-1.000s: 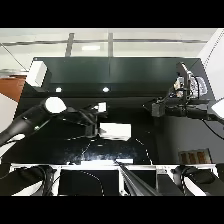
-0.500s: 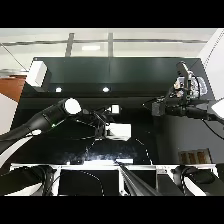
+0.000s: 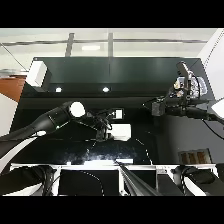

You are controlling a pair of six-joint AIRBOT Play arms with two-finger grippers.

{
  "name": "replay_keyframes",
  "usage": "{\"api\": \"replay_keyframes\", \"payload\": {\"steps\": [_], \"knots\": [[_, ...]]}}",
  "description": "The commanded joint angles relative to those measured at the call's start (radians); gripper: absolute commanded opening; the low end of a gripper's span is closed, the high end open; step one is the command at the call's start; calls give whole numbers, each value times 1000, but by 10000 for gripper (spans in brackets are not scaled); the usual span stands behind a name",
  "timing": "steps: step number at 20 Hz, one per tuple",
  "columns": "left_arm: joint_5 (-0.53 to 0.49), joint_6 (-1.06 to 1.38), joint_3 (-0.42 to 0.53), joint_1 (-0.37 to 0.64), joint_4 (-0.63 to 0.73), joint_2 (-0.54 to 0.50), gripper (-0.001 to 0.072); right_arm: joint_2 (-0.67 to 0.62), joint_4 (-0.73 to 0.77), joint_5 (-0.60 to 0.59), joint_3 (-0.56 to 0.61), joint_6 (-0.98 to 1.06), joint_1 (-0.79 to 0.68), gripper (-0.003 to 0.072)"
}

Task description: Fold the box and place the chain.

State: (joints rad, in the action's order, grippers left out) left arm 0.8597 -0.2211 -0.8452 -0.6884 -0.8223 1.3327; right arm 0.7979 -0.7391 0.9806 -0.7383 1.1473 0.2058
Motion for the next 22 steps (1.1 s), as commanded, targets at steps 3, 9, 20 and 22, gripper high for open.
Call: {"api": "replay_keyframes", "payload": {"steps": [3,9,20,22], "knots": [[-80,-13,0,-40,-11,67,718,0,1,0,-1,0,0,44],[-69,-311,-1,4,-175,23,391,-4,-25,11,-2,0,-27,43],[94,-653,-1,952,-457,-124,375,-15,-33,12,-2,0,-142,44],[55,-649,-3,1120,-461,-102,383,-14,-33,16,-1,0,-142,43]]}}
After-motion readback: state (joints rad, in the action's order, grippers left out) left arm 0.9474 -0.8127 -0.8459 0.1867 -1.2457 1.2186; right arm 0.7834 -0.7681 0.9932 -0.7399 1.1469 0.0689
